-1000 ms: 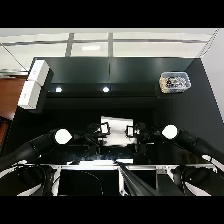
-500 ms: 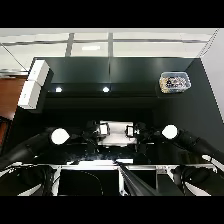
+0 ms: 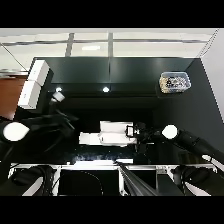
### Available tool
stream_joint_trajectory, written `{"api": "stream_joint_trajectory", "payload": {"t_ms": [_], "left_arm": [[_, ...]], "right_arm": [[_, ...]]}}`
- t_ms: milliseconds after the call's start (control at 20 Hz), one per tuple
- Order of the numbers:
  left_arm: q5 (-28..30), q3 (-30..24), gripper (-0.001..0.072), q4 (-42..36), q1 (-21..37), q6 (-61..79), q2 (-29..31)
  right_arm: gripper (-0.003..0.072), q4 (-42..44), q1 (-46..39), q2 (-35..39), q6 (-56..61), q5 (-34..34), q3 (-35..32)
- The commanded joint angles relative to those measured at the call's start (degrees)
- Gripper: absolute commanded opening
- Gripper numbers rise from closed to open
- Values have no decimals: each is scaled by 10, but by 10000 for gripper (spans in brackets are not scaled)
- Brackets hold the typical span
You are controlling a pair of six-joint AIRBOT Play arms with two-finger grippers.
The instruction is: Fold the box and place the chain.
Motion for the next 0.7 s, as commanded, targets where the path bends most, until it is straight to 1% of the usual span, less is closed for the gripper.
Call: {"api": "stream_joint_trajectory", "payload": {"t_ms": [0,50,100,150,250,300,350,450,550,650], "left_arm": [[-83,-20,29,16,149,-268,3],[-95,-37,29,-5,175,-356,-11],[-109,-52,31,-36,193,-381,-28],[-126,-65,30,-75,203,-359,-50],[-157,-77,30,-148,202,-263,-101],[-165,-80,30,-170,196,-235,-128],[-162,-81,30,-173,186,-224,-159],[-141,-81,29,-174,164,-220,-211],[-127,-80,29,-193,135,-203,-244],[-121,-80,29,-218,98,-180,-262]], "right_arm": [[428,0,0,0,0,0,0],[427,0,0,0,0,0,0],[428,0,0,0,0,0,0],[428,0,0,0,0,0,0],[428,0,0,0,0,0,0],[428,0,0,0,0,0,0],[427,0,0,0,0,0,0],[427,0,0,0,0,0,0],[427,0,0,0,0,0,0],[427,0,0,0,0,0,0]]}}
